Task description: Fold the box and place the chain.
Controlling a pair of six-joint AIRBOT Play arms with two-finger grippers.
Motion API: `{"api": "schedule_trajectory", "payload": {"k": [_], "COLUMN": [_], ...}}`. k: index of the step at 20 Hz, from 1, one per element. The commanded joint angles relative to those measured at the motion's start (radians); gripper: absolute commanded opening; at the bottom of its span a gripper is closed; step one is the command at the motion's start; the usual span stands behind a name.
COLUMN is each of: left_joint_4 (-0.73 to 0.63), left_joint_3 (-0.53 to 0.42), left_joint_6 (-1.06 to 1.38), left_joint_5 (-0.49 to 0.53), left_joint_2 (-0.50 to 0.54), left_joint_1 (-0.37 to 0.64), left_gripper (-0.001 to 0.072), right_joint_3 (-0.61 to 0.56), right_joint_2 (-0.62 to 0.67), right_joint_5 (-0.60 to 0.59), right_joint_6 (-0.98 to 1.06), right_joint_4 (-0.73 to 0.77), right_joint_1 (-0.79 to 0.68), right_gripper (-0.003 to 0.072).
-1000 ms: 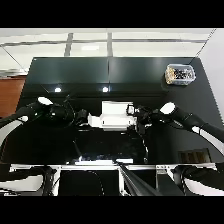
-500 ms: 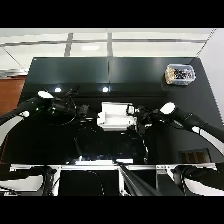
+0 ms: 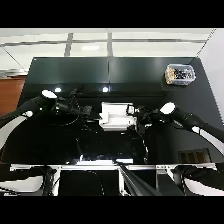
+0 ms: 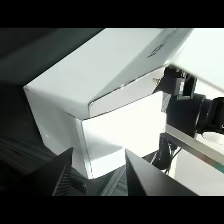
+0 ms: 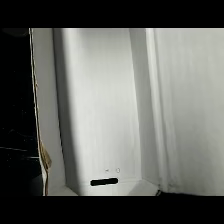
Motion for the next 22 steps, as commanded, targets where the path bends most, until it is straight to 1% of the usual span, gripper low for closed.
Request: {"api": "schedule_trajectory", "payload": {"k": [1, 3, 6, 7, 11, 15, 16, 19, 20, 22], "left_joint_4": [0.047, 0.090, 0.103, 0.134, 0.343, 0.418, 0.462, 0.679, 0.719, 0.735], "left_joint_3": [0.032, 0.060, 0.093, 0.107, 0.172, 0.211, 0.216, 0.225, 0.226, 0.227], "left_joint_6": [-0.063, -0.124, -0.187, -0.235, -0.446, -0.555, -0.602, -0.811, -0.846, -0.864], "left_joint_5": [0.044, 0.060, 0.081, 0.092, 0.134, 0.206, 0.220, 0.231, 0.228, 0.229], "left_joint_2": [0.006, 0.006, 0.007, 0.007, 0.007, 0.007, 0.007, 0.007, 0.007, 0.007], "left_joint_1": [-0.019, -0.042, -0.084, -0.104, -0.189, -0.265, -0.282, -0.328, -0.340, -0.360], "left_gripper": [0.0388, 0.0388, 0.0388, 0.0388, 0.0388, 0.0388, 0.0388, 0.0388, 0.0388, 0.0388], "right_joint_3": [0.000, 0.000, 0.000, 0.000, 0.000, 0.000, 0.000, 0.000, 0.000, 0.000], "right_joint_2": [0.000, 0.000, 0.000, 0.000, 0.000, 0.000, 0.000, 0.000, 0.000, 0.000], "right_joint_5": [0.000, 0.000, 0.000, 0.000, 0.000, 0.000, 0.000, 0.000, 0.000, 0.000], "right_joint_6": [0.000, 0.000, 0.000, 0.000, 0.000, 0.000, 0.000, 0.000, 0.000, 0.000], "right_joint_4": [0.000, 0.000, 0.000, 0.000, 0.000, 0.000, 0.000, 0.000, 0.000, 0.000], "right_joint_1": [0.001, 0.001, 0.001, 0.001, 0.001, 0.001, 0.001, 0.001, 0.001, 0.001], "right_gripper": [0.0469, 0.0469, 0.0469, 0.0470, 0.0469, 0.0469, 0.0470, 0.0470, 0.0470, 0.0470]}}
